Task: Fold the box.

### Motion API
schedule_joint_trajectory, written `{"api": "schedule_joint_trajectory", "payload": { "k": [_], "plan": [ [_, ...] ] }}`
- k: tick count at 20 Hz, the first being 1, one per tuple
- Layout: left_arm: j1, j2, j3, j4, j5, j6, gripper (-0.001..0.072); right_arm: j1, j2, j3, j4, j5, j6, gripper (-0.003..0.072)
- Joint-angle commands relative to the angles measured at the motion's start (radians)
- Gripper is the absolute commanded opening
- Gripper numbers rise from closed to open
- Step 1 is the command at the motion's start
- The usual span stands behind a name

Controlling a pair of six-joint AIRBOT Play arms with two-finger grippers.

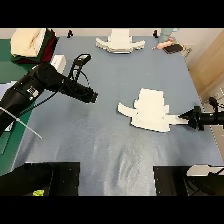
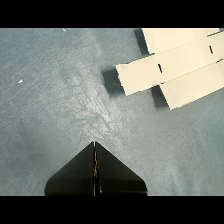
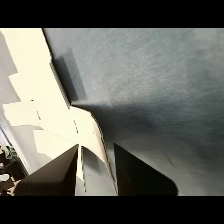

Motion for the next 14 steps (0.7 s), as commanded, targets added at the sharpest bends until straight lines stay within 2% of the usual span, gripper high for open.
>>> {"api": "schedule_joint_trajectory", "payload": {
  "k": [1, 2, 3, 4, 9, 13, 14],
  "plan": [
    [0.0, 0.0, 0.0, 0.0, 0.0, 0.0, 0.0016, 0.001, 0.0, -0.005, 0.06, 0.01, -0.047, 0.033],
    [0.0, 0.0, 0.0, 0.0, 0.0, 0.0, 0.0016, 0.001, -0.001, -0.005, 0.083, 0.013, -0.069, 0.0331],
    [0.0, 0.0, 0.0, 0.0, 0.0, 0.0, 0.0016, 0.001, -0.005, -0.005, 0.1, 0.014, -0.09, 0.0274],
    [0.0, 0.0, 0.0, 0.0, 0.0, 0.0, 0.0016, 0.001, -0.015, -0.005, 0.109, 0.013, -0.1, 0.0262],
    [0.0, 0.0, 0.0, 0.0, 0.0, 0.0, 0.0016, 0.002, -0.118, -0.002, 0.14, 0.041, -0.128, 0.0263],
    [0.0, 0.0, 0.0, 0.0, 0.0, 0.0, 0.0015, 0.037, -0.138, 0.01, 0.132, 0.047, -0.134, 0.0261],
    [0.0, 0.0, 0.0, 0.0, 0.0, 0.0, 0.0016, 0.053, -0.138, 0.016, 0.131, 0.048, -0.134, 0.0229]
  ]
}}
